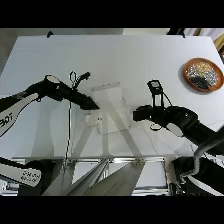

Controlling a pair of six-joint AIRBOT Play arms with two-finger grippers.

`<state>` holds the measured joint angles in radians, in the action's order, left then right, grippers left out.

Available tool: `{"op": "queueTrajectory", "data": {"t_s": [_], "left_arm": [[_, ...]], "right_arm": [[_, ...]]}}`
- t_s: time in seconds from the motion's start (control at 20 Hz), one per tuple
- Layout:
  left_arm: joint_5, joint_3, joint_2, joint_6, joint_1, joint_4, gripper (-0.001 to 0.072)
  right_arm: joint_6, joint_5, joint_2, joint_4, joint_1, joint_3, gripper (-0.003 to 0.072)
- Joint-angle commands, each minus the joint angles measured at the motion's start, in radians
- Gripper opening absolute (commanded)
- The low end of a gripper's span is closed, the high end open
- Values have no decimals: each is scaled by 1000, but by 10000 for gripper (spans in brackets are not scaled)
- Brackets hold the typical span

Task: Fold the box and place the chain.

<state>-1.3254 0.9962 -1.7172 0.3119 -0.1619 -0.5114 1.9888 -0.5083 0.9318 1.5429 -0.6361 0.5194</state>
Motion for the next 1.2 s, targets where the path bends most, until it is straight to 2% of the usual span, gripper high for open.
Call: {"op": "queueTrajectory", "data": {"t_s": [0.0, 0.1, 0.15, 0.25, 0.4, 0.6, 0.7, 0.9, 1.0, 1.15], "left_arm": [[-14, 0, 1, -98, -1, -1, 3], [-46, 0, 13, -154, -9, -3, 3], [-68, 0, 31, -160, -17, -16, 2], [-92, -1, 84, -171, -47, -99, 0], [-3, -1, 172, -113, -116, -98, -1], [10, -1, 248, -174, -245, -97, -1], [43, -10, 258, -161, -312, -96, -2], [259, -90, 264, -234, -414, -70, -2], [309, -133, 264, -340, -418, 32, -2], [366, -138, 263, -377, -391, 52, 0]], "right_arm": [[1, 0, -1, -41, -1, 0, 80], [0, -1, -10, -57, -1, 1, 280], [-13, -12, -29, -44, 0, 4, 357], [-35, -99, -97, 31, 2, 34, 359], [-68, -281, -236, 126, 32, 98, 359], [-88, -370, -382, 155, 77, 102, 359], [-113, -436, -399, 150, 79, 102, 358], [-113, -549, -397, 124, 79, 101, 358], [-113, -555, -397, 117, 79, 101, 357], [-113, -550, -397, 117, 79, 101, 356]]}}
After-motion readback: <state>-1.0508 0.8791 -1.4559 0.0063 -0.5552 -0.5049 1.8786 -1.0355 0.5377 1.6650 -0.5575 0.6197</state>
